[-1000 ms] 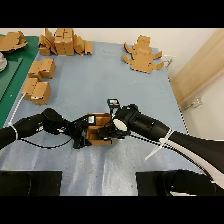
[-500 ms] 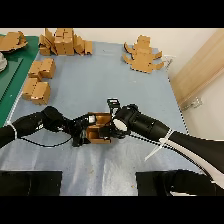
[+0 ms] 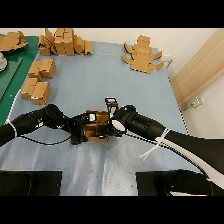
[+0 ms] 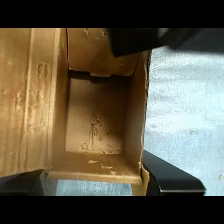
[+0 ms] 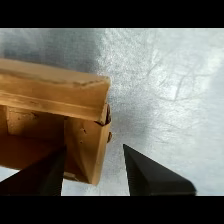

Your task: Fold the box.

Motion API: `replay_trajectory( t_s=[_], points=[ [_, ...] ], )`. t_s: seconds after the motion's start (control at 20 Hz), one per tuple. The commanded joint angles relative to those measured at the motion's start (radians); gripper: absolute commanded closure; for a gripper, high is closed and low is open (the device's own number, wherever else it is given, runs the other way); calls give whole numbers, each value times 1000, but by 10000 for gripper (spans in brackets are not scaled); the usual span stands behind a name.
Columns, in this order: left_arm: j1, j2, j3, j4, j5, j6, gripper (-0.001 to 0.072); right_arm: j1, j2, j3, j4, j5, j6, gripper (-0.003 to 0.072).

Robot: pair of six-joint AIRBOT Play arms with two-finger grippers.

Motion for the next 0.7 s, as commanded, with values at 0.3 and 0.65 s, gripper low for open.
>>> replay_trajectory(
  t_s=[0.3, 0.65],
  points=[
    [0, -6, 1, 3, 0, -3, 302, -30, -55, 1, 1, -67, 8, 143],
    [0, -6, 1, 3, 0, -2, 302, -43, -99, 5, 33, -70, 8, 155]
  ],
)
